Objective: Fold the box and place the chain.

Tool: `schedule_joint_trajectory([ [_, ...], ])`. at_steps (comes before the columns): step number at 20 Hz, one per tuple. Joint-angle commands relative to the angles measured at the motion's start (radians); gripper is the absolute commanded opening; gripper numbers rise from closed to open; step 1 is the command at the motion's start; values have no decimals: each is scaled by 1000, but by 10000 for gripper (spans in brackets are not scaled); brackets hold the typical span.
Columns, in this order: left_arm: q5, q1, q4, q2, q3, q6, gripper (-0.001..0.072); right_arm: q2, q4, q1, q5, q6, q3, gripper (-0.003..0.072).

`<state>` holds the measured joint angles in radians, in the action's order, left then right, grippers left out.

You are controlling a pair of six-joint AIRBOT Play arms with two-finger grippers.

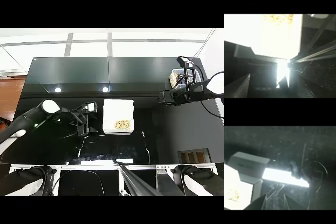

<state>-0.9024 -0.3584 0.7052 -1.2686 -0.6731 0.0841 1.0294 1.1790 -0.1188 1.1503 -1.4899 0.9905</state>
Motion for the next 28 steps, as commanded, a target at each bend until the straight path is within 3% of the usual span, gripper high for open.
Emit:
schedule_joint_trajectory([
  [1, -21, -16, -83, -127, -55, 107, 719, 0, 0, 0, -3, -3, 1, 273],
  [13, -18, -66, -149, -171, -63, 121, 719, 0, 0, 0, -22, -3, 1, 273],
  [28, 69, -116, -156, -175, -74, 91, 718, 0, 0, 0, -22, -3, 1, 273],
])
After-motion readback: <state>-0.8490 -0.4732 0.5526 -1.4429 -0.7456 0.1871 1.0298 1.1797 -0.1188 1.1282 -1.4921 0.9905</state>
